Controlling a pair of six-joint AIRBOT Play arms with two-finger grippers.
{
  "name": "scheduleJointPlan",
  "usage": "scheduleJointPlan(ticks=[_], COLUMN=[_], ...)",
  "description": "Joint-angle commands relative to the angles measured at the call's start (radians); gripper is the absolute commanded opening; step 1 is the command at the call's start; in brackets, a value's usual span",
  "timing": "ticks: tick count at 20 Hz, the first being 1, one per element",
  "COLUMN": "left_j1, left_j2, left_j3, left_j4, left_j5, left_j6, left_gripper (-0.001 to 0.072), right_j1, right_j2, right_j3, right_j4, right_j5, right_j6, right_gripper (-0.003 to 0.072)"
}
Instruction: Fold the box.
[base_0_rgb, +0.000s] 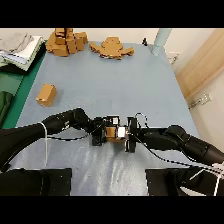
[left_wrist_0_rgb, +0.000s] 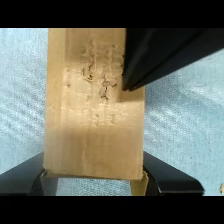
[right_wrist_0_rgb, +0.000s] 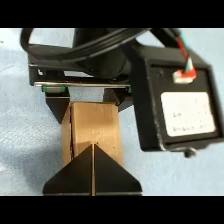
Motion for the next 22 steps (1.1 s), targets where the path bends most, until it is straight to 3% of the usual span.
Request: scheduleJointPlan(ticks=[1,18,22], left_j1=[0.000,0.000,0.000], left_j2=[0.000,0.000,0.000], left_j3=[0.000,0.000,0.000], left_j4=[0.000,0.000,0.000], left_j5=[0.000,0.000,0.000], left_j6=[0.000,0.000,0.000], left_gripper=[0.0523,0.0523,0.0523], right_j1=[0.001,0.001,-0.001], right_j2=[-0.026,-0.045,0.029], right_j3=[-0.001,0.000,0.000], right_j4=[0.007,0.016,-0.102], right_j5=[-0.001,-0.024,-0.052], right_j6=[0.003,0.014,0.102], right_gripper=[0.0016,0.0016,0.0016])
